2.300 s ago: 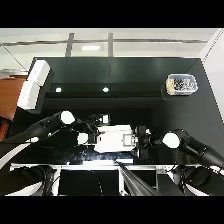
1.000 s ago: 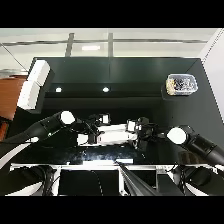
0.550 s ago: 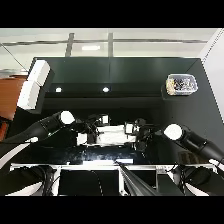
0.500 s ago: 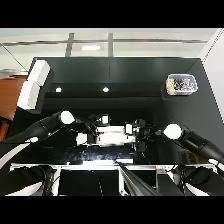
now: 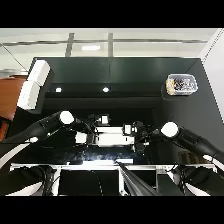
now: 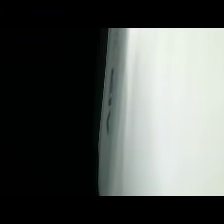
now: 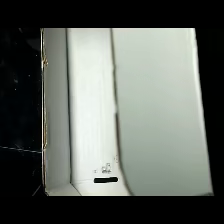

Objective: Fold the box and place the chain.

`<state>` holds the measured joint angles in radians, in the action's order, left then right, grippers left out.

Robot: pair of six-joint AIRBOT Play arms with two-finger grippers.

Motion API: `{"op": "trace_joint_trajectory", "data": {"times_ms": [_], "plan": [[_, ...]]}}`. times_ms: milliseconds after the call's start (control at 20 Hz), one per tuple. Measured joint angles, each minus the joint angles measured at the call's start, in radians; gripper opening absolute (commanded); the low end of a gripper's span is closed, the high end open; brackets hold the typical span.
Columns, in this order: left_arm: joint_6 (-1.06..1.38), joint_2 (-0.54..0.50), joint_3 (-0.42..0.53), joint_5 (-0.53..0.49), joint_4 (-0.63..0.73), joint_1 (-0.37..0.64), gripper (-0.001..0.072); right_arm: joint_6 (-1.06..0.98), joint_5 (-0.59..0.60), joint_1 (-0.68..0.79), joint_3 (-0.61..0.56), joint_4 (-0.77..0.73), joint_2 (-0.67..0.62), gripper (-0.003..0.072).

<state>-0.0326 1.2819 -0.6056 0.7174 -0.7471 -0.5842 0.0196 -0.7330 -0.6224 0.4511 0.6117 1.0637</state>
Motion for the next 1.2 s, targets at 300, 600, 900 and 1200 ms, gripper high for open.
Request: {"op": "trace_joint_trajectory", "data": {"times_ms": [300, 600, 900, 1200], "plan": [[-0.001, 0.0, 0.0, -0.002, 0.003, 0.0, 0.0029, 0.034, 0.01, 0.0, -0.001, -0.037, 0.028, 0.0713], [-0.001, 0.0, 0.0, -0.002, 0.004, 0.0, 0.0029, 0.04, 0.019, 0.0, -0.001, -0.042, 0.034, 0.0713], [-0.004, 0.001, 0.0, -0.011, 0.014, -0.001, 0.0029, 0.036, -0.018, 0.073, 0.013, -0.047, 0.027, 0.0713], [-0.004, 0.001, 0.0, -0.01, 0.007, -0.002, 0.0029, 0.057, -0.061, 0.137, 0.029, -0.043, 0.019, 0.0713]]}}
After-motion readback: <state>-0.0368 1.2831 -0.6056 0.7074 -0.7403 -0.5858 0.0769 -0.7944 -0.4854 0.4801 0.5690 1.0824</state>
